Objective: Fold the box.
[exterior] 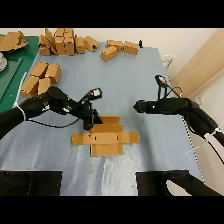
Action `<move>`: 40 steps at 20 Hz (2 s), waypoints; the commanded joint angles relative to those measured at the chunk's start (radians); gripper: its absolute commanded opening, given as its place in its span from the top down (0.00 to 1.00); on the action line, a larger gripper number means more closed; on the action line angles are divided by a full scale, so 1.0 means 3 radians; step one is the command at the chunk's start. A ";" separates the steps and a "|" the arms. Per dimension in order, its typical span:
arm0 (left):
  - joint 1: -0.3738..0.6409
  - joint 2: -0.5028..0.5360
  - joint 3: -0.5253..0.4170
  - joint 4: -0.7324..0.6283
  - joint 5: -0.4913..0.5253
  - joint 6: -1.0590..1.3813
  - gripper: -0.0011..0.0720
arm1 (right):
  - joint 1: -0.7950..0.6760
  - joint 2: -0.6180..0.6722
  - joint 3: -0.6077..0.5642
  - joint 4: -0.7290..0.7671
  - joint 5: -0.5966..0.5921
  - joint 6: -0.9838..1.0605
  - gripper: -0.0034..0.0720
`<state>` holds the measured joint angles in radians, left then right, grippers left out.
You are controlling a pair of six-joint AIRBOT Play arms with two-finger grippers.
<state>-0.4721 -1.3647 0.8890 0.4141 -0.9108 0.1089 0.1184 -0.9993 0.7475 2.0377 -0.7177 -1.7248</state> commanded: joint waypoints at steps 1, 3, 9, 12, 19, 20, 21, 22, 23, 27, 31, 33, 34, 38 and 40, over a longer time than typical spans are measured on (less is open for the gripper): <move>-0.0196 0.0027 0.0008 -0.0032 0.0341 0.0551 0.97 | -0.0097 0.0006 0.0051 -0.0048 -0.0017 0.0144 0.59; -0.0148 0.0027 0.0024 -0.0312 0.0448 0.0736 0.97 | -0.0097 0.0004 0.0037 -0.0050 -0.0017 0.0145 0.59; 0.0081 0.0027 0.0005 -0.0562 0.0151 0.0778 0.97 | -0.0095 -0.0086 0.0031 -0.0048 -0.0067 0.0201 0.59; 0.0079 0.0024 -0.0130 -0.0549 0.0069 0.0781 0.97 | -0.0095 -0.0155 0.0031 -0.0048 -0.0081 0.0201 0.59; 0.0076 0.0000 -0.0505 -0.0558 0.0071 0.0898 0.97 | -0.0083 -0.0163 0.0031 -0.0018 -0.0080 0.0201 0.59; 0.0076 -0.0018 -0.0505 -0.0557 0.0072 0.0898 0.97 | -0.0083 -0.0163 0.0031 0.0008 -0.0081 0.0201 0.59; 0.0076 -0.0046 -0.0505 -0.0554 0.0070 0.0896 0.97 | -0.0083 -0.0163 0.0031 0.0019 -0.0083 0.0201 0.65; 0.0076 -0.0072 -0.0505 -0.0554 0.0070 0.0896 0.97 | -0.0076 -0.0163 0.0031 0.0028 -0.0083 0.0201 0.77; 0.0076 -0.0095 -0.0505 -0.0554 0.0070 0.0896 0.97 | -0.0076 -0.0163 0.0031 0.0029 -0.0084 0.0201 0.77; 0.0076 -0.0107 -0.0505 -0.0553 0.0069 0.0895 0.97 | -0.0076 -0.0161 0.0031 0.0070 -0.0165 0.0200 0.95; 0.0080 -0.0107 -0.0505 -0.0554 0.0071 0.0895 0.97 | -0.0076 -0.0086 0.0031 0.0192 -0.0912 0.0136 0.95; 0.0080 -0.0107 -0.0505 -0.0554 0.0072 0.0895 0.97 | -0.0055 0.0003 0.0009 0.0217 -0.1283 0.0139 0.95; 0.0080 -0.0107 -0.0505 -0.0554 0.0074 0.0895 0.97 | -0.0017 0.0041 -0.0033 0.0229 -0.1354 0.0140 0.95; 0.0080 -0.0106 -0.0504 -0.0557 0.0160 0.0881 0.97 | 0.0286 0.0048 -0.0323 0.0251 -0.1134 0.0158 0.95; 0.0084 -0.0106 -0.0502 -0.0556 0.0224 0.0882 0.97 | 0.0470 0.0065 -0.0403 0.0217 -0.0886 0.0055 0.95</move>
<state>-0.4480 -1.3964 0.7380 0.2440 -0.8669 0.3767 0.1963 -0.9874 0.6662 2.1059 -1.0431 -1.6840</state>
